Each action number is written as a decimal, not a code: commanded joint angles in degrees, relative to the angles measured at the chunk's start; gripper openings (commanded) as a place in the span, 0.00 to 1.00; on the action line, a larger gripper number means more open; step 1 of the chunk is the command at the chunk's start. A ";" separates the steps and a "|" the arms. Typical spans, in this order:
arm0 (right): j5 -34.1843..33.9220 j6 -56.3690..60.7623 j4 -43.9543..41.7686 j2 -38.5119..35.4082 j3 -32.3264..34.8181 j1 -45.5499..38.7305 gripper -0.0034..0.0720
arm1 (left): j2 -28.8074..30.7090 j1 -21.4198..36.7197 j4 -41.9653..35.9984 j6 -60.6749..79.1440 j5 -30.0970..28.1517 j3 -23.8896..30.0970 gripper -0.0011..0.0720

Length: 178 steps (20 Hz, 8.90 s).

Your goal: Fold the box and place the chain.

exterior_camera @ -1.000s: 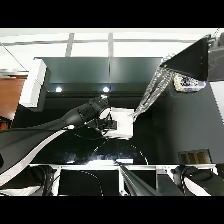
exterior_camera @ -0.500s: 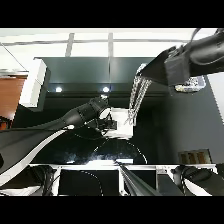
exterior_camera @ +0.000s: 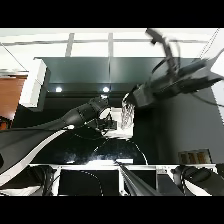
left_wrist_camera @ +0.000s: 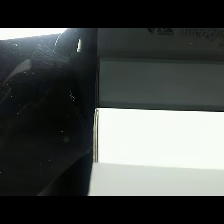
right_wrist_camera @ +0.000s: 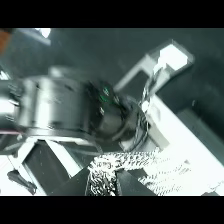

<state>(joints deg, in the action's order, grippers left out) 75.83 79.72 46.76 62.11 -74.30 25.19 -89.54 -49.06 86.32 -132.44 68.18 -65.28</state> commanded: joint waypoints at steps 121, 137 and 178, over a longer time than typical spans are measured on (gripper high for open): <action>-5.62 -15.89 0.76 -10.05 25.94 -11.63 0.54 | 9.75 0.48 3.30 8.98 3.21 -5.07 0.70; -8.24 -10.43 1.53 -10.03 25.94 -11.61 0.54 | 33.51 38.38 -47.21 84.76 -17.46 34.95 0.69; -27.28 -7.56 5.75 -9.44 25.92 -11.61 0.55 | 12.04 22.36 -56.17 145.02 -22.49 27.15 0.68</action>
<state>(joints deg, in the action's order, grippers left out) 59.29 70.02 51.70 52.25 -48.31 13.61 -77.47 -26.61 30.44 13.50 47.75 -38.11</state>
